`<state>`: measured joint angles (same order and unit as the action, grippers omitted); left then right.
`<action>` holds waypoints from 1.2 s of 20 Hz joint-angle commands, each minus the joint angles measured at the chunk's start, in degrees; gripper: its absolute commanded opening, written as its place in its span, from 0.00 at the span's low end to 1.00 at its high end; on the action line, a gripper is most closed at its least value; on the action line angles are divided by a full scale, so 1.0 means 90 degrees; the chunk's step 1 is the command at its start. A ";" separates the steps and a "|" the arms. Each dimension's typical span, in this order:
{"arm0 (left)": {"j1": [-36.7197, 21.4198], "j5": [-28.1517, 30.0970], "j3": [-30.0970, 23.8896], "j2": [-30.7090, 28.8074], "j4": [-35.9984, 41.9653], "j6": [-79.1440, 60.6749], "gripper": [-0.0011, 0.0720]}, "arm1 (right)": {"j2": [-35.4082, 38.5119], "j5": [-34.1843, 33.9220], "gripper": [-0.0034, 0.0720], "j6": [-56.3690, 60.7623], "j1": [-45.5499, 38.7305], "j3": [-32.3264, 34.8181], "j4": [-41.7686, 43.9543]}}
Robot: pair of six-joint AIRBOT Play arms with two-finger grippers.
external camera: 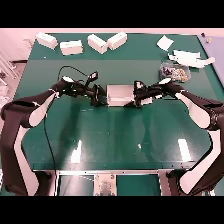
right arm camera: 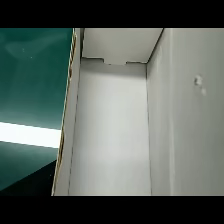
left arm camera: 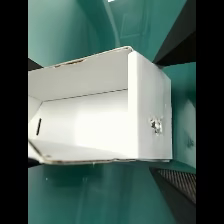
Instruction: Fold the box and place the chain.
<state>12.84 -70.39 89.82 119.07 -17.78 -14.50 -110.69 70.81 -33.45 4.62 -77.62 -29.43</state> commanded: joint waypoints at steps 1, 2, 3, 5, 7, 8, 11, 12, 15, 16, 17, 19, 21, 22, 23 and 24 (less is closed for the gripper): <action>-0.0083 -0.0393 0.0005 -0.0007 -0.0158 -0.0134 1.00 | 0.0005 -0.0027 0.81 -0.0022 -0.0007 -0.0007 -0.0015; -0.0083 -0.0398 0.0005 -0.0007 -0.0199 -0.0165 1.00 | 0.0005 -0.0027 0.81 -0.0022 -0.0007 -0.0007 -0.0015; -0.0083 -0.0403 0.0005 -0.0007 -0.0231 -0.0175 1.00 | 0.0005 -0.0029 0.81 -0.0022 -0.0007 -0.0007 -0.0015; -0.0083 -0.0442 0.0005 -0.0007 -0.0248 -0.0233 1.00 | 0.0005 -0.0027 0.81 -0.0022 -0.0007 -0.0007 -0.0015; -0.0083 -0.0437 0.0005 -0.0007 -0.0352 -0.0228 1.00 | 0.0005 -0.0027 0.81 -0.0022 -0.0007 -0.0007 -0.0015; -0.0083 -0.0345 0.0005 -0.0007 -0.0449 -0.0228 1.00 | 0.0005 -0.0027 0.81 -0.0022 -0.0007 -0.0007 -0.0015; -0.0029 -0.0226 0.0000 -0.0005 -0.0512 -0.0228 1.00 | 0.0005 -0.0027 0.81 -0.0022 -0.0007 -0.0007 -0.0015; 0.0022 -0.0177 0.0000 -0.0005 -0.0503 -0.0231 1.00 | 0.0005 -0.0027 0.81 -0.0022 -0.0007 -0.0007 -0.0015; 0.0197 -0.0032 0.0000 -0.0005 -0.0410 -0.0228 1.00 | 0.0005 -0.0027 0.81 -0.0022 -0.0007 -0.0007 -0.0015; 0.0197 -0.0005 0.0000 -0.0007 -0.0330 -0.0228 1.00 | 0.0005 -0.0027 0.81 -0.0022 -0.0007 -0.0007 -0.0012; 0.0194 -0.0007 0.0000 -0.0007 -0.0158 -0.0226 1.00 | 0.0005 -0.0027 0.81 -0.0022 -0.0007 -0.0005 -0.0012; 0.0194 0.0005 0.0000 -0.0007 0.0083 -0.0233 1.00 | 0.0005 -0.0027 0.81 -0.0022 -0.0007 -0.0007 -0.0012; 0.0197 0.0160 0.0000 -0.0005 0.0068 -0.0231 1.00 | 0.0005 -0.0027 0.81 -0.0022 -0.0007 -0.0005 -0.0012; 0.0197 0.0282 0.0000 -0.0005 0.0073 -0.0226 1.00 | 0.0005 -0.0027 0.81 -0.0022 -0.0007 -0.0007 -0.0012; 0.0197 0.0345 0.0000 -0.0005 0.0073 -0.0226 1.00 | 0.0005 -0.0027 0.81 -0.0022 -0.0007 -0.0005 -0.0012; 0.0197 0.0369 0.0000 0.0002 0.0073 -0.0223 1.00 | 0.0005 -0.0027 0.81 -0.0022 -0.0007 -0.0007 -0.0012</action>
